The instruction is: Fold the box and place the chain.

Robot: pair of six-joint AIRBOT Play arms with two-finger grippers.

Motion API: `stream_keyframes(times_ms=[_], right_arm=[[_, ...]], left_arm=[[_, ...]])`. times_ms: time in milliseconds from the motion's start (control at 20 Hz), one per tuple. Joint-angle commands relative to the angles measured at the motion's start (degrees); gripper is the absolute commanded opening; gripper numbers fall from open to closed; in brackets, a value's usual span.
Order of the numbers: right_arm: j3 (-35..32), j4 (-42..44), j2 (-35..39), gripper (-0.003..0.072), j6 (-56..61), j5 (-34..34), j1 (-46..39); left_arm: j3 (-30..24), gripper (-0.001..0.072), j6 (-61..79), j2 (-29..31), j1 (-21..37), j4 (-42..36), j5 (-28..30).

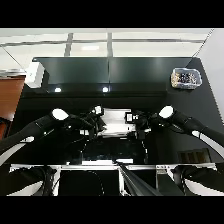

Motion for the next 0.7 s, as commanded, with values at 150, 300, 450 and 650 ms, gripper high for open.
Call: stream_keyframes(times_ms=[150, 300, 450, 650], right_arm=[[-0.04, 0.00, 0.00, 0.0199, 0.00, 0.04, 0.04], [-0.04, 0.00, 0.00, 0.0199, 0.00, 0.04, 0.04], [-0.04, 0.00, 0.00, 0.0199, 0.00, 0.04, 0.04], [-0.04, -0.02, 0.00, 0.0199, 0.00, 0.04, 0.04]], left_arm=[[0.04, 0.0107, -1.07, 0.87, 0.22, 1.03, 0.31], [0.07, 0.0024, -16.50, 6.14, 3.82, 8.85, -2.49], [0.04, 0.0023, -31.54, 14.95, 10.64, 18.25, -9.55], [-0.24, 0.0023, -62.64, 21.42, 22.58, 32.92, -12.85]])
